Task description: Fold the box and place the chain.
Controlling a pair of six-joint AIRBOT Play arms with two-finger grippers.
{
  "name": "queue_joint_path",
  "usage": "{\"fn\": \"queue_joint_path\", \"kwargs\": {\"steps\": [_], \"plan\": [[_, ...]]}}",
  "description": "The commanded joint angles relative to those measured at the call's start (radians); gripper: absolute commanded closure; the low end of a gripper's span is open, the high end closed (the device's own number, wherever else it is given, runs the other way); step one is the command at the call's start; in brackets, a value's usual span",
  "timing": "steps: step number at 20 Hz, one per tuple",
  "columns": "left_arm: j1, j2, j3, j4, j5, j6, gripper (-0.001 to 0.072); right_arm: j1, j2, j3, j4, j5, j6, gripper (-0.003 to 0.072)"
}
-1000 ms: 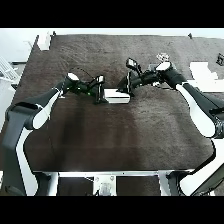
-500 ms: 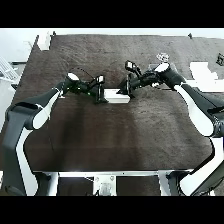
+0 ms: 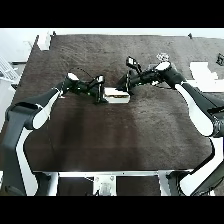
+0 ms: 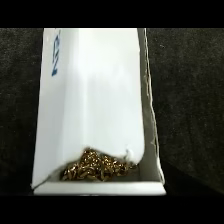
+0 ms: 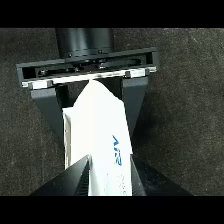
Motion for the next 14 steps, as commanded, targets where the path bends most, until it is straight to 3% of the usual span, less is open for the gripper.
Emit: {"fn": "queue_joint_path", "kwargs": {"steps": [1, 14], "plan": [[0.0, 0.001, 0.0, 0.0, 0.001, 0.0, 0.0231, 0.001, -0.002, -0.008, 0.0, -0.003, 0.0, 0.0388], [0.0, 0.001, 0.0, 0.0, 0.001, 0.0, 0.0231, 0.01, -0.011, -0.034, -0.001, 0.006, 0.004, 0.0398]]}}
